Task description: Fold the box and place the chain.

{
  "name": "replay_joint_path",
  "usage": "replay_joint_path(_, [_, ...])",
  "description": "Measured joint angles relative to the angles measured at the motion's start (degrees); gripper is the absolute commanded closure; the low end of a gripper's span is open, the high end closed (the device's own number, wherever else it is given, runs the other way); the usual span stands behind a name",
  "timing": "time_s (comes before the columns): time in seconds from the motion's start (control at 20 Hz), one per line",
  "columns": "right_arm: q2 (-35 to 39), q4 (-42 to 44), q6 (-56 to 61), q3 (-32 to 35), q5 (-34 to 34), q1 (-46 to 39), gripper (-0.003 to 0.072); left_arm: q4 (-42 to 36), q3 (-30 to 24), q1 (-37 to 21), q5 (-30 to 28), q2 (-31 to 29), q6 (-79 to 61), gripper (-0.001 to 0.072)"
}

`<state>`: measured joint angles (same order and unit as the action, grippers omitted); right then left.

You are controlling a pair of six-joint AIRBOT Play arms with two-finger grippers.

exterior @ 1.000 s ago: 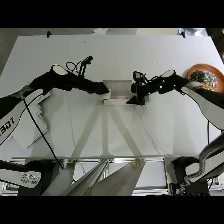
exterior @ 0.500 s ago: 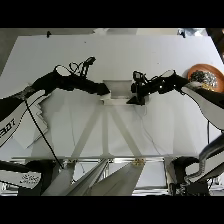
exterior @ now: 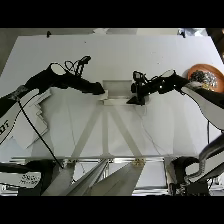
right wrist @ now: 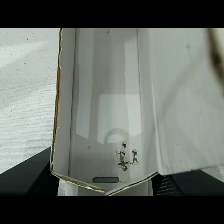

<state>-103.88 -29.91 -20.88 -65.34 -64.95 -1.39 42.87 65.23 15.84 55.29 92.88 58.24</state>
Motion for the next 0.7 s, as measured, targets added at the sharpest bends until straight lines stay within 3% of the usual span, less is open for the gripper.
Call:
replay_joint_path(0.25, [0.0,0.0,-0.02,0.0,0.02,0.0,0.0146,1.55,0.0,-0.02,2.27,-0.13,2.69,0.0068])
replay_joint_path(0.5, [0.0,0.02,-0.02,0.0,0.02,0.0,0.0146,-1.81,0.0,-0.02,4.28,-0.13,3.06,0.009])
replay_joint_path(0.55, [0.0,0.0,-0.02,0.0,0.02,0.0,0.0146,-2.49,0.0,-0.02,4.42,-0.13,2.82,0.0107])
replay_joint_path(0.6, [0.0,0.0,-0.02,0.0,0.02,0.0,0.0146,-3.06,0.0,-0.02,4.52,-0.13,2.54,0.0229])
replay_joint_path(0.7, [0.0,0.0,-0.02,0.0,0.02,0.0,0.0146,-4.33,0.0,0.0,4.68,-0.13,2.08,0.0269])
